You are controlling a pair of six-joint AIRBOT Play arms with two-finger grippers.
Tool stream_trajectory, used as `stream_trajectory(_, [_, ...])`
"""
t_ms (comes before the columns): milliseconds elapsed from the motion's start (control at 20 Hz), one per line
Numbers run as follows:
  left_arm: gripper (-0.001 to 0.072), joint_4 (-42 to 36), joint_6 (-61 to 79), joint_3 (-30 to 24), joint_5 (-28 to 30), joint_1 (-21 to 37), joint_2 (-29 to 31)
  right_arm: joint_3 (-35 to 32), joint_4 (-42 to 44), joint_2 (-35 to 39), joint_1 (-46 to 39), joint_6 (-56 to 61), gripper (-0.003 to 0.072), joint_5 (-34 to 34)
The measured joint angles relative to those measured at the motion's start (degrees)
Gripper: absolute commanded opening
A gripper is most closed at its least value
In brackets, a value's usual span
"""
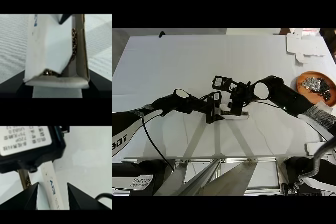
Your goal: Fold the box and place the chain.
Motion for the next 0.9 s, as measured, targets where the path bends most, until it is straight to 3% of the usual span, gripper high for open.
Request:
stream_trajectory(100, [0.0276,0.00,0.04,0.00,-0.09,0.00,0.00,-0.26,-0.66,0.00,0.04,0.04,0.0396,-0.61])
stream_trajectory(200, [0.0276,0.00,0.04,0.00,-0.15,0.00,0.00,-0.85,-0.74,0.00,0.20,0.11,0.0316,-0.74])
stream_trajectory(450, [0.0276,0.00,0.09,0.00,-0.26,0.00,0.00,-3.74,-1.03,-0.02,1.92,0.09,0.0320,0.00])
stream_trajectory(600, [0.0276,0.07,0.11,-0.02,-0.31,0.00,0.00,-4.57,-0.63,-0.02,2.73,0.07,0.0403,-0.13])
stream_trajectory(700, [0.0276,0.13,0.11,-0.02,-0.28,0.00,0.00,-4.79,-0.28,-0.02,3.08,0.07,0.0380,-0.09])
stream_trajectory(750, [0.0276,0.13,0.11,-0.02,-0.28,0.00,0.00,-4.85,-0.22,-0.02,3.23,0.09,0.0311,-0.07])
stream_trajectory(850, [0.0276,0.17,0.17,-0.04,-0.33,0.00,0.00,-4.96,-0.04,-0.02,3.43,0.09,0.0329,-0.09])
stream_trajectory(900, [0.0276,0.17,0.17,-0.04,-0.31,0.00,0.00,-4.98,0.04,-0.02,3.50,0.09,0.0372,-0.11])
